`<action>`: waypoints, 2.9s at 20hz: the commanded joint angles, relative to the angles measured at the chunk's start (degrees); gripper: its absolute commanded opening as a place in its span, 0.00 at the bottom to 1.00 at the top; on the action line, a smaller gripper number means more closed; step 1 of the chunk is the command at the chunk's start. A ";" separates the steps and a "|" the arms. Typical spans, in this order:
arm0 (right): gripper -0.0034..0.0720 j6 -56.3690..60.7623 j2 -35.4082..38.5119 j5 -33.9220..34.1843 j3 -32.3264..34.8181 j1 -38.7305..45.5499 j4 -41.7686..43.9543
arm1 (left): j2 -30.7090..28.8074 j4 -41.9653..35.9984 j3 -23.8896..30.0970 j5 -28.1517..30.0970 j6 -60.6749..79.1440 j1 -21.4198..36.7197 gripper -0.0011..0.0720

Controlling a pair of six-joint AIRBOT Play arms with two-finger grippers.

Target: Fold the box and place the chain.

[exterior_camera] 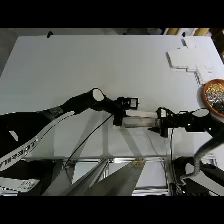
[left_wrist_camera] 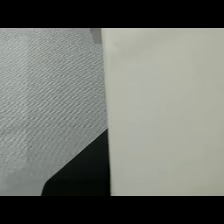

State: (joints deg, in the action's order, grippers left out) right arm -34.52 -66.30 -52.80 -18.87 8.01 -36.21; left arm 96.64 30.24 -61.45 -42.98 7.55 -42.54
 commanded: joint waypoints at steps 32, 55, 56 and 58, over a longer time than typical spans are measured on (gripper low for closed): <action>0.65 -0.02 -0.02 -0.17 0.02 0.02 0.02 | -16.65 28.30 -0.07 -17.35 -28.39 -2.86 0.02; 0.65 -0.02 -0.02 -0.17 0.02 0.02 0.02 | 3.96 22.97 -15.47 0.46 -35.06 -4.57 0.02; 0.65 -0.02 -0.02 -0.17 0.02 0.02 0.02 | 2.84 23.23 -15.47 -0.61 -35.06 -4.31 0.02; 0.65 -0.02 -0.02 -0.17 0.02 0.02 0.02 | -0.24 25.33 -15.47 -3.98 -35.12 -3.43 0.02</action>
State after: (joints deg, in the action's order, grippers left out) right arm -34.54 -66.30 -52.97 -18.85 8.03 -36.18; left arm 98.70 54.02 -76.86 -43.57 -27.49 -46.76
